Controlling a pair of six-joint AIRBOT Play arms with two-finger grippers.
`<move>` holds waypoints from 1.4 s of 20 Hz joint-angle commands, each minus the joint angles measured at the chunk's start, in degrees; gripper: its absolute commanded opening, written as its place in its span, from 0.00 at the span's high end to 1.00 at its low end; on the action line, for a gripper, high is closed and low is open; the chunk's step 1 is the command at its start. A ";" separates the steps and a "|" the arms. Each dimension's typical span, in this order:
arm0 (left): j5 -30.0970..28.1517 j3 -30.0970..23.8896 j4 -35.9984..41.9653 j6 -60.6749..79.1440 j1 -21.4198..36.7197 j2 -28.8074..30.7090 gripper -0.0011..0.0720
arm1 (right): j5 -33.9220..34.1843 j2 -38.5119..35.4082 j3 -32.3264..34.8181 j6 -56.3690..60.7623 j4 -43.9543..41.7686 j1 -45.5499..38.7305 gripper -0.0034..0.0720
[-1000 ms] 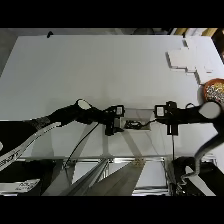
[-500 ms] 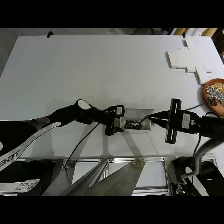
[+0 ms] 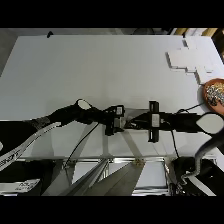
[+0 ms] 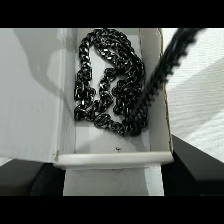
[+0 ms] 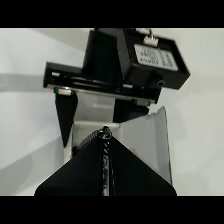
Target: Fold the box and place the chain.
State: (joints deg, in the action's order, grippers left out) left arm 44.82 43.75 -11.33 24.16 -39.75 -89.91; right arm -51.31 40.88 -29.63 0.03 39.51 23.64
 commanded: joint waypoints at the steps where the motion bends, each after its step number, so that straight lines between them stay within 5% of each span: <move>1: 0.00 0.02 0.00 0.02 0.02 0.04 0.56 | 3.52 6.01 0.02 0.17 1.31 1.18 0.80; 3: 0.00 0.02 0.00 0.02 0.02 0.04 0.56 | 5.16 6.03 -0.02 0.13 1.33 1.18 0.72; 7: 0.00 0.02 0.00 0.02 0.02 0.04 0.56 | 4.35 -0.59 -0.26 0.15 9.46 -0.22 0.71; 14: 0.00 0.02 -0.02 0.02 0.02 0.04 0.56 | -17.44 -9.22 0.52 1.88 15.23 -24.39 0.74; 21: 0.00 0.02 0.00 0.02 0.02 0.04 0.56 | -15.17 -4.52 10.10 -0.98 14.84 -26.71 0.73; 28: 0.00 0.02 0.00 0.02 0.02 0.04 0.56 | -9.18 5.88 11.67 -8.04 13.99 -22.05 0.64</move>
State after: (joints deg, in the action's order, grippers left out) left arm 44.82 43.75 -11.33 24.16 -39.75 -89.91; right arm -62.87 43.20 -18.50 -4.69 53.52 -0.10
